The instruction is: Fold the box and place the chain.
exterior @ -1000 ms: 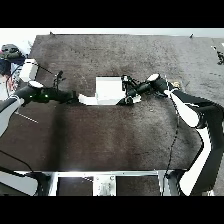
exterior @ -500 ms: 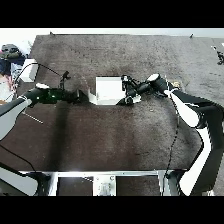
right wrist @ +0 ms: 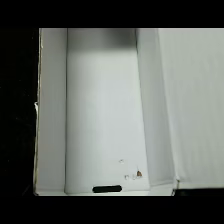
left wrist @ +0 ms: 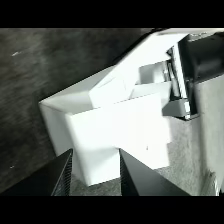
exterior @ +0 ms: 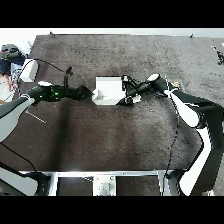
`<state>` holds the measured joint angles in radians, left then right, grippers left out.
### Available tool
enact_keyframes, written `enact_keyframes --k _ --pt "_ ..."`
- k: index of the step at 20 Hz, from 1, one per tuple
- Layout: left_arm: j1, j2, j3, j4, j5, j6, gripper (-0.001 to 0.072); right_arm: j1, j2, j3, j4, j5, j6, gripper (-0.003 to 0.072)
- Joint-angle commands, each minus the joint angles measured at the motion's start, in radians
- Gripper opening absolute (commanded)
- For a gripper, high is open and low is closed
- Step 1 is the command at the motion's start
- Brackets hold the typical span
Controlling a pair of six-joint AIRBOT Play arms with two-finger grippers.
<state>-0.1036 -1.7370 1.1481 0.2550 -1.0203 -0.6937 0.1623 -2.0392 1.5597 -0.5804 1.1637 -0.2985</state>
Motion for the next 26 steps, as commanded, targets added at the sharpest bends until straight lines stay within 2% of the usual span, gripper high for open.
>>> enact_keyframes --k 1,3,17,22,26 --pt "-0.018 0.000 0.024 0.014 0.010 -0.040 0.0310 0.000 -0.001 0.000 0.000 0.000 0.000 0.0606" --pt "-0.036 0.000 0.029 0.026 0.025 -0.099 0.0310 0.001 -0.001 0.000 0.000 0.000 0.000 0.0606" --pt "-0.195 0.000 0.237 0.571 0.087 -0.658 0.0310 0.000 -0.001 0.000 0.000 0.000 0.000 0.0606" --pt "-0.269 -0.002 0.308 0.846 0.079 -0.934 0.0310 0.000 -0.001 0.000 0.000 0.000 0.000 0.0606" --pt "-0.293 -0.050 0.362 0.898 0.021 -1.010 0.0310 0.001 -0.001 0.000 0.000 0.000 0.000 0.0606"
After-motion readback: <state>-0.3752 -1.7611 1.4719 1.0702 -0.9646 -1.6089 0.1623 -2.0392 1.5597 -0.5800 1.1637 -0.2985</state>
